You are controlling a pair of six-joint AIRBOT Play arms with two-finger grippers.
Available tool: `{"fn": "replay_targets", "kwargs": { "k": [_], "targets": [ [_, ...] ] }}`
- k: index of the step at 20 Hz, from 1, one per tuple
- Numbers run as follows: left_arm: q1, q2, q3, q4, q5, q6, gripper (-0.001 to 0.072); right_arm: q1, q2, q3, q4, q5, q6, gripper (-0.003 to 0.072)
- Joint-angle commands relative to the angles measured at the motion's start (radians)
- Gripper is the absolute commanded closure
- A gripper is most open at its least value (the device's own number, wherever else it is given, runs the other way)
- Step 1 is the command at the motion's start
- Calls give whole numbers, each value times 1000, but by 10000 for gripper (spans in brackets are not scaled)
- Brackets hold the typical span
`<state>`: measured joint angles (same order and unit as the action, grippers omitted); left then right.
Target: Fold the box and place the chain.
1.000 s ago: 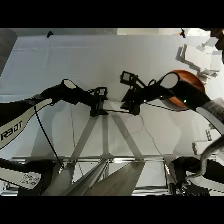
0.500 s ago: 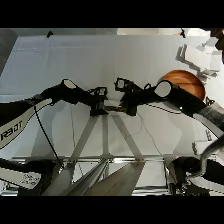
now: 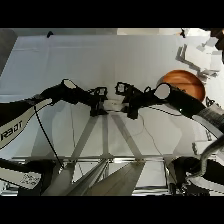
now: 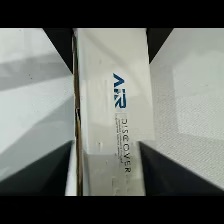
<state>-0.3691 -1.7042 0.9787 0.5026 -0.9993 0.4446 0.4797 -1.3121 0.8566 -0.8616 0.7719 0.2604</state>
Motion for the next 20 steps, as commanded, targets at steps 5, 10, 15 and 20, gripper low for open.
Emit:
{"fn": "replay_targets", "kwargs": {
  "k": [5,10,15,20],
  "targets": [
    [0,0,1,0,0,0,276,1,28,-5,48,2,5,183],
    [0,0,1,0,0,0,276,-36,87,-5,295,1,5,254],
    [0,0,1,0,0,0,276,-152,23,-5,629,51,149,679],
    [0,0,1,0,0,0,276,-127,-110,-5,630,142,331,679]
  ]
}}
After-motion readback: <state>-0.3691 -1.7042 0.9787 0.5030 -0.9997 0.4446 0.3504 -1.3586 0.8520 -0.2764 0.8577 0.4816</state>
